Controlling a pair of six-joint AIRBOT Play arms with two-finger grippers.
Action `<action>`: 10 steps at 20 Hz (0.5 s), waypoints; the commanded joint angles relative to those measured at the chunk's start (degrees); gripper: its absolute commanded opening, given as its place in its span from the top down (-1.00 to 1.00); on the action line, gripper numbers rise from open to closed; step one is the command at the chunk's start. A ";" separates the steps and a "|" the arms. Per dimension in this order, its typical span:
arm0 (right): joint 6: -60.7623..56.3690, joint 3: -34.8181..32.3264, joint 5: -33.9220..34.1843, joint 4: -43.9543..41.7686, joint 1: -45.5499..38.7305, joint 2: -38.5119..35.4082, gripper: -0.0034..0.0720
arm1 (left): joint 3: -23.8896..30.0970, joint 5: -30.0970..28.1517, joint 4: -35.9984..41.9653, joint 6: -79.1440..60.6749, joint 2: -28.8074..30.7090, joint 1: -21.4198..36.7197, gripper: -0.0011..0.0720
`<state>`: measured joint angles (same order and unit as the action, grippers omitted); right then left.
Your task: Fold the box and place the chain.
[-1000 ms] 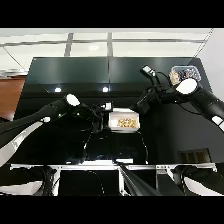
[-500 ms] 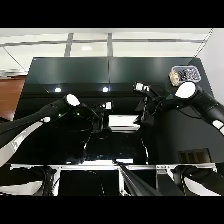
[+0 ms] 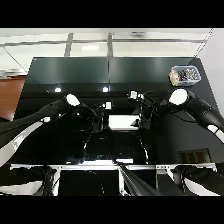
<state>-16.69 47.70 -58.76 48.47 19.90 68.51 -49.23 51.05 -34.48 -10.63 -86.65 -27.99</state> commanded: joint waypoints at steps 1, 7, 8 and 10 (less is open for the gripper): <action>0.22 -0.11 -0.24 0.13 0.22 -0.02 -0.29 | -0.02 0.02 0.02 -0.07 0.04 -0.02 -0.35; -0.22 -0.11 -0.66 0.15 0.22 -0.02 0.10 | -0.02 0.02 0.02 -0.07 0.04 -0.02 -0.35; -0.31 -0.17 -0.63 0.15 0.22 -0.02 0.10 | -0.02 0.02 0.02 -0.07 0.04 -0.02 -0.35; -0.42 -0.57 -0.57 0.13 0.22 -0.02 0.10 | -0.02 0.02 0.02 -0.07 0.04 -0.02 -0.35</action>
<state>-16.73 47.46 -59.18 48.53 20.05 68.51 -49.23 51.07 -34.46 -10.70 -86.65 -27.99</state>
